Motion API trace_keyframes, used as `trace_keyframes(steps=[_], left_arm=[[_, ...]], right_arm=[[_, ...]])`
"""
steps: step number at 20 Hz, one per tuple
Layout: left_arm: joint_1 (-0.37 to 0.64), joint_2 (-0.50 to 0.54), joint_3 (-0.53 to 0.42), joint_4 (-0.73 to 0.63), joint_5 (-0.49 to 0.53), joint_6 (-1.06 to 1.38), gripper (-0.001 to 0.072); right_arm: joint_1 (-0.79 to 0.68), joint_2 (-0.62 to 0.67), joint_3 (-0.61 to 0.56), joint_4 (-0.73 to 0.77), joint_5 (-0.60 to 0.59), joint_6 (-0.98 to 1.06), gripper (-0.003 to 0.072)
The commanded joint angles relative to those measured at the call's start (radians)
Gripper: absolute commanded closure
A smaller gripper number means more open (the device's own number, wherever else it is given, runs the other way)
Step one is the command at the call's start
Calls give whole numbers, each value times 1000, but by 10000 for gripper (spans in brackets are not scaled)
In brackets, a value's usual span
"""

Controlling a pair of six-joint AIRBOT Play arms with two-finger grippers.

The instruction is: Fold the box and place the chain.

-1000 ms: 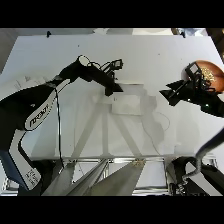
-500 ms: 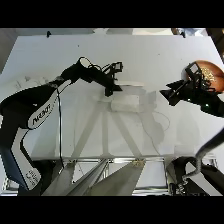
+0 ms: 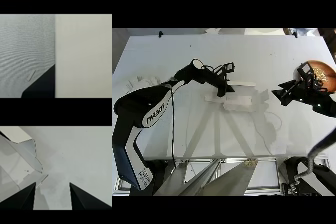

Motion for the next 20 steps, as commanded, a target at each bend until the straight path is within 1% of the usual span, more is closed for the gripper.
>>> trace_keyframes(steps=[1, 2, 3, 4, 6, 9, 11, 14, 16, 20], left_arm=[[-1, -2, -1, 9, -7, -4, 704], [-1, -2, -1, 9, -6, -4, 704], [-1, -2, -1, 9, -6, -4, 704], [-1, -2, -1, 9, -6, -4, 704], [-1, -2, -1, 9, -6, -4, 704], [-1, -2, -1, 9, -6, -4, 703], [-1, -2, -1, 9, -6, -4, 703], [-1, -2, -1, 9, -6, -4, 703], [-1, -2, -1, 9, -6, -4, 703], [-1, -2, -1, 9, -6, -4, 703]], right_arm=[[-1, 0, 1, 9, 29, 0, 214], [-1, 0, 1, 18, 60, 0, 332], [-1, 0, 1, 44, 98, 0, 524], [0, 0, 1, 80, 137, 0, 676], [16, -2, 1, 102, 159, 23, 677], [101, -44, 1, 55, 151, 100, 678], [166, -103, 1, 52, 99, 134, 679], [209, -208, 1, 52, -66, 214, 679], [209, -266, 1, 31, -101, 231, 679], [209, -339, 1, -20, -121, 235, 679]])
